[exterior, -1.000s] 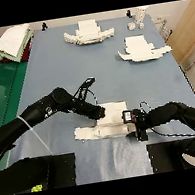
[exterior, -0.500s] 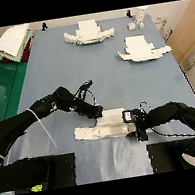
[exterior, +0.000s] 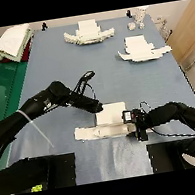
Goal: Fold the box.
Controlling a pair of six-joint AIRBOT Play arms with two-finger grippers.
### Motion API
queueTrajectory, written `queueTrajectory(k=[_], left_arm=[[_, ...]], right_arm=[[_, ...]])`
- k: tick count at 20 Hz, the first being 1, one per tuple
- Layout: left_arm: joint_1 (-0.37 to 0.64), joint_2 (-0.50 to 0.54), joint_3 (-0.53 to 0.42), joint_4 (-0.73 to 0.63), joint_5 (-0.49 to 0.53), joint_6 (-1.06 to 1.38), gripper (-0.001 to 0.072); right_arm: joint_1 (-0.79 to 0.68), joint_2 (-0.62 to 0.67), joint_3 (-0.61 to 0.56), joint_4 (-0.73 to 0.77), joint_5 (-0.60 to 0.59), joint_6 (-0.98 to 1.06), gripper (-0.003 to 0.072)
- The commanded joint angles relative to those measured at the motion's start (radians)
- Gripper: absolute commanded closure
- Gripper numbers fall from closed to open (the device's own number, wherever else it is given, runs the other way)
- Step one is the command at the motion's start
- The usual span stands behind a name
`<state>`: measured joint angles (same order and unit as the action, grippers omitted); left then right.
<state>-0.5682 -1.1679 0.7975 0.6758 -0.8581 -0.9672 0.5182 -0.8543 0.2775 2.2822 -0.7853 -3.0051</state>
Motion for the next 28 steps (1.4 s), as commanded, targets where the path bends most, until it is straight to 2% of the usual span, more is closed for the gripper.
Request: queueTrajectory(k=[1, 6, 8, 10, 11, 12, 13, 17, 21, 22, 23, 28], left_arm=[[-0.008, 0.167, -0.004, 0.167, -0.067, 0.035, 0.07], [-0.055, 0.435, -0.104, 0.37, -0.123, 0.043, 0.0699], [-0.053, 0.536, -0.178, 0.372, -0.128, 0.135, 0.0699], [-0.037, 0.615, -0.274, 0.309, -0.144, 0.353, 0.0696], [-0.013, 0.636, -0.327, 0.246, -0.144, 0.452, 0.0551], [0.013, 0.641, -0.372, 0.192, -0.142, 0.514, 0.0123], [0.035, 0.636, -0.411, 0.146, -0.136, 0.555, 0.0021], [0.046, 0.57, -0.462, 0.114, -0.074, 0.715, 0.0022], [0.046, 0.44, -0.461, -0.011, -0.02, 0.912, 0.0023], [0.043, 0.407, -0.46, -0.034, 0.0, 0.949, 0.0056], [0.035, 0.378, -0.455, -0.032, 0.021, 0.968, 0.0127], [-0.014, 0.267, -0.414, -0.052, 0.103, 0.983, 0.0129]], right_arm=[[0.0, 0.0, 0.001, 0.0, -0.001, 0.001, 0.0172], [0.0, 0.0, 0.001, 0.0, -0.001, 0.001, 0.0172], [0.0, 0.0, 0.001, 0.0, -0.001, 0.001, 0.0172], [0.0, 0.0, 0.001, 0.0, -0.001, 0.001, 0.0172], [0.0, 0.0, 0.001, 0.0, -0.001, 0.001, 0.0172], [0.0, 0.0, 0.001, 0.0, -0.001, 0.001, 0.0172], [0.0, 0.0, 0.001, 0.0, -0.001, 0.001, 0.0172], [0.0, 0.0, 0.001, 0.0, -0.001, 0.001, 0.0172], [0.0, 0.0, 0.001, 0.0, -0.001, 0.001, 0.0172], [0.0, 0.0, 0.001, 0.0, -0.001, 0.001, 0.0172], [0.0, 0.0, 0.001, 0.0, -0.001, 0.001, 0.0172], [0.0, 0.0, 0.001, 0.0, -0.001, 0.001, 0.0172]])
